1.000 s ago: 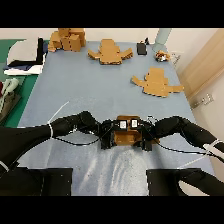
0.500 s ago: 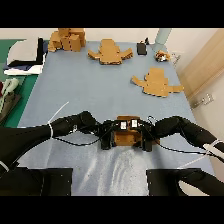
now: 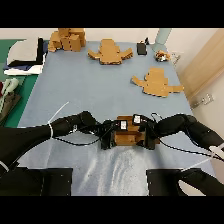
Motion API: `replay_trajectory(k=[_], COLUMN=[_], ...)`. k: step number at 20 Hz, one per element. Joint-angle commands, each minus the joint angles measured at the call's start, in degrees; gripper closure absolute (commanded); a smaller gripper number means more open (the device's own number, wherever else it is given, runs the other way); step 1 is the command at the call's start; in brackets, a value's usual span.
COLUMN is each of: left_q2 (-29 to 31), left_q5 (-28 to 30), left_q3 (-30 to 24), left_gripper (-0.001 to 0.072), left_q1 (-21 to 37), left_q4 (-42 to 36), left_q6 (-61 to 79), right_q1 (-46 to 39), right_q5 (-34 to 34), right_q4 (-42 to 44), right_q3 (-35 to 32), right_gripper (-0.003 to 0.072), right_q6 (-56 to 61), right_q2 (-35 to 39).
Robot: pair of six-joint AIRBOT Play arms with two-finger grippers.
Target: Fold the box.
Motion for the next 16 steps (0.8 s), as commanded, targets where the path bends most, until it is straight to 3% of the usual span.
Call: replay_trajectory(k=[1,4,8,12,16], left_q2=[0.0,0.0,0.0,0.0,0.0], left_q5=[-0.1,-0.2,-0.1,-0.1,-0.2], left_q3=[0.0,0.0,0.0,0.0,0.0], left_gripper=[0.0175,0.0175,0.0174,0.0175,0.0175], left_q1=[0.0,0.0,0.0,0.0,0.0], left_q4=[0.0,0.0,0.0,0.0,0.0], left_q6=[0.0,0.0,0.0,0.0,0.0], right_q1=[-0.3,-0.3,-0.3,0.4,1.3], right_q5=[-4.1,-10.4,-19.5,-19.4,-13.0], right_q4=[-8.9,-9.6,-1.7,11.7,15.1], right_q3=[1.2,1.2,1.1,1.1,1.1], right_gripper=[-0.0034,-0.0034,-0.0034,-0.0034,-0.0034], right_q6=[15.8,26.8,42.8,48.4,67.0], right_q2=[5.2,11.5,18.8,21.4,20.8])
